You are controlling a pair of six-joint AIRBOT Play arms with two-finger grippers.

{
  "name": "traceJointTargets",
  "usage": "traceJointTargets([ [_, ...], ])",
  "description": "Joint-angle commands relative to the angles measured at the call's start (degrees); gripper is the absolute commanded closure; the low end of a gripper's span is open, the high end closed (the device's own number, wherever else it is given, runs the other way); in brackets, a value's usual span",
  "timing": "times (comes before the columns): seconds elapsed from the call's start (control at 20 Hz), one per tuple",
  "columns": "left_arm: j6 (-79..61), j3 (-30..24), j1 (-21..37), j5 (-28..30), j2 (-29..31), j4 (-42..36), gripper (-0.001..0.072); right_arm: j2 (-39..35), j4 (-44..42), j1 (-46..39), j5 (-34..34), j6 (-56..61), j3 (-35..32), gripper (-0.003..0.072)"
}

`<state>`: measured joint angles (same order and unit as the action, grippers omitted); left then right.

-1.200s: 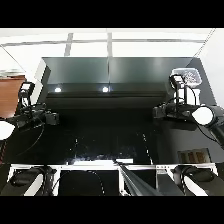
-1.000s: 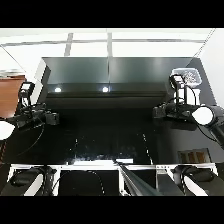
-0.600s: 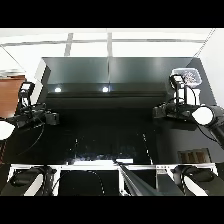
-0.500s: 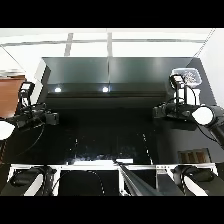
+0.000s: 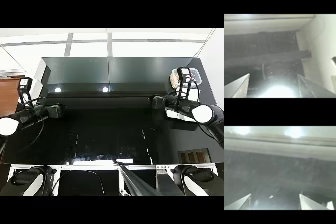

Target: Fold the box and place the chain.

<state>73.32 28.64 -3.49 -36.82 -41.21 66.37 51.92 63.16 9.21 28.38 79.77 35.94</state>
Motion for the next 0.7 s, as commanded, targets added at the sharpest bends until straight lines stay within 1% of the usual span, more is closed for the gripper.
traceJointTargets([
  [0.0,7.5,4.2,-0.3,-6.1,-3.0,11.8,-0.0002,2.4,14.2,-11.1,2.5,14.2,3.2,-0.0014],
  [0.05,13.5,5.9,0.2,-9.0,-3.0,17.2,-0.0002,3.5,20.3,-18.9,5.7,17.4,5.9,-0.0014],
  [0.1,16.7,7.3,0.5,-11.8,-3.0,21.0,-0.0002,5.0,23.3,-27.3,8.0,17.3,8.8,-0.0014],
  [0.15,17.4,8.3,0.8,-13.7,-3.0,22.7,-0.0001,6.9,24.1,-35.3,9.9,17.2,11.6,-0.0014],
  [0.25,17.4,8.6,0.9,-14.8,-3.1,22.0,-0.0001,11.8,22.8,-50.1,15.0,16.7,17.1,-0.0014],
  [0.35,17.4,8.6,0.8,-14.7,-4.0,18.1,-0.0002,17.8,16.1,-60.4,22.4,8.5,22.4,-0.0014],
  [0.4,17.4,8.6,0.8,-14.6,-4.7,16.1,-0.0001,21.2,10.5,-63.6,26.3,1.6,24.8,-0.0014],
  [0.5,17.4,8.6,0.7,-14.6,-6.4,13.1,-0.0001,28.0,2.0,-65.9,34.4,-9.7,29.5,-0.0014],
  [0.55,17.4,8.6,0.7,-14.7,-7.3,12.0,-0.0002,31.2,0.7,-65.5,38.7,-13.9,32.0,-0.0014],
  [0.6,17.4,8.6,0.7,-14.7,-8.2,10.6,-0.0001,34.2,1.0,-64.6,42.8,-17.1,34.4,-0.0014],
  [0.65,17.4,8.6,0.7,-14.6,-9.0,9.7,-0.0001,36.7,2.8,-63.4,45.4,-17.9,36.5,-0.0013],
])
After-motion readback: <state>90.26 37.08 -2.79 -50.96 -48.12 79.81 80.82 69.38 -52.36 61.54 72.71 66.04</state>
